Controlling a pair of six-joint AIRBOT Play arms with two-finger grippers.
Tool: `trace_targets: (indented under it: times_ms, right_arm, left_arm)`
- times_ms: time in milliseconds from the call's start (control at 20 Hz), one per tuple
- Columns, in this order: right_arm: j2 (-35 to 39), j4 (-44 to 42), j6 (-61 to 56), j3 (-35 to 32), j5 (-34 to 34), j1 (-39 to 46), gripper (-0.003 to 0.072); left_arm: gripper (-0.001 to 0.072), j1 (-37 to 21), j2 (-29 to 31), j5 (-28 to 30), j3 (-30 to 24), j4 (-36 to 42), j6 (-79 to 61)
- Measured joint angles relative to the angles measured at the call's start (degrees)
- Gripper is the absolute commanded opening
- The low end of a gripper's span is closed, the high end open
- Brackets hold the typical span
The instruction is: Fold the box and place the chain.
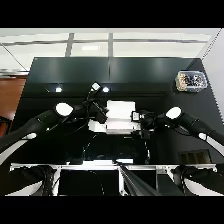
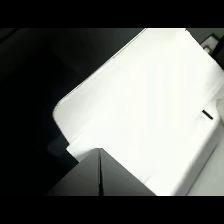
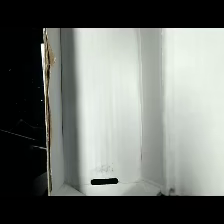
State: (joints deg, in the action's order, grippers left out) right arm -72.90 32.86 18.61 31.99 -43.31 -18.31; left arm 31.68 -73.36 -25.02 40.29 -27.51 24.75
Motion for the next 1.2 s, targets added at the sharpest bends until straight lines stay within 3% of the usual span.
trace_targets:
  times_ms: [350, 750, 1000, 1150, 1200]
  right_arm:
    - [0.0, 0.04, 0.02, 0.0, -0.11, 0.0, 0.0467]
    - [-0.02, 0.11, 0.26, 0.0, -0.24, 0.0, 0.0468]
    - [-0.02, -0.04, -0.02, 0.0, 0.15, 0.0, 0.0467]
    - [-0.02, -0.04, -0.09, 0.0, 0.15, 0.0, 0.0467]
    - [-0.02, -0.04, -0.15, 0.0, 0.13, 0.0, 0.0468]
  left_arm:
    - [0.0026, -0.26, -7.58, -10.32, 6.38, -6.86, 1.51]
    - [0.0026, -1.55, -9.33, -16.9, 9.75, -15.91, 2.27]
    - [0.0025, -5.88, -4.68, -23.89, 12.17, -21.2, 4.81]
    - [0.0027, -10.6, 0.48, -27.5, 10.32, -21.97, 5.99]
    - [0.0097, -11.58, 2.05, -29.2, 9.18, -21.2, 4.66]
